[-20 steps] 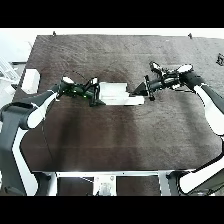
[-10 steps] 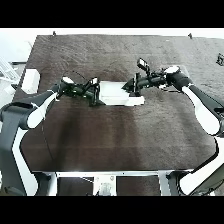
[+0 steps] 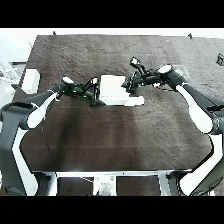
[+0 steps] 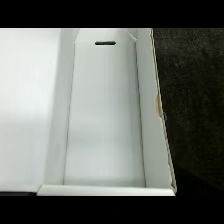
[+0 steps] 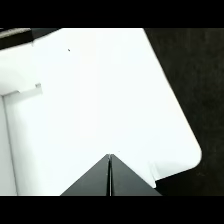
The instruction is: Fold the box and place the chain.
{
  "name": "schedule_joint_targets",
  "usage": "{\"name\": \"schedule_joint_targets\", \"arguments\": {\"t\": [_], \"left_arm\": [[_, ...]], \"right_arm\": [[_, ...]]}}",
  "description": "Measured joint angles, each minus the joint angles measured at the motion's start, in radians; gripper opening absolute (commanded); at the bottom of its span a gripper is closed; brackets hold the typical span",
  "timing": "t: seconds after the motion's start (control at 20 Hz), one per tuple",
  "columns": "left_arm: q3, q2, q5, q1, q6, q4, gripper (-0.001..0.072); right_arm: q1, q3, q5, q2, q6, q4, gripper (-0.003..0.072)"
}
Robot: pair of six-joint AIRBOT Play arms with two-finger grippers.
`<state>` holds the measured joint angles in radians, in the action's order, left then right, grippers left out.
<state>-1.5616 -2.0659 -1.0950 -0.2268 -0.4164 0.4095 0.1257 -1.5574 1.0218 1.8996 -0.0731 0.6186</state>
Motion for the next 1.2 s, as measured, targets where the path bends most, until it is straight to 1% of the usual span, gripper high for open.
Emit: {"name": "schedule_joint_targets", "arguments": {"t": [0.25, 0.55, 0.75, 0.9, 0.95, 1.05, 1.2], "left_arm": [[0.000, 0.000, -0.001, 0.000, 0.001, -0.001, 0.0482], [0.000, 0.000, 0.000, 0.000, -0.002, 0.000, 0.0483], [0.000, 0.000, 0.002, 0.000, -0.004, 0.002, 0.0483], [0.000, 0.000, 0.002, 0.000, -0.003, 0.002, 0.0483], [0.000, 0.000, 0.002, 0.000, -0.003, 0.002, 0.0483], [0.000, 0.000, 0.002, 0.000, -0.003, 0.002, 0.0483], [0.000, 0.000, 0.002, 0.000, -0.002, 0.002, 0.0483]], "right_arm": [[0.026, -0.019, 0.009, 0.029, -0.045, 0.102, 0.0004], [0.032, -0.048, 0.020, 0.027, -0.055, 0.155, 0.0002], [0.021, -0.054, 0.023, -0.049, -0.063, 0.169, 0.0002], [-0.004, 0.001, 0.022, -0.138, -0.090, 0.181, 0.0005], [-0.018, 0.033, 0.021, -0.169, -0.095, 0.186, 0.0040], [-0.039, 0.100, 0.020, -0.212, -0.100, 0.198, 0.0679], [-0.054, 0.188, 0.019, -0.242, -0.043, 0.205, 0.0689]]}}
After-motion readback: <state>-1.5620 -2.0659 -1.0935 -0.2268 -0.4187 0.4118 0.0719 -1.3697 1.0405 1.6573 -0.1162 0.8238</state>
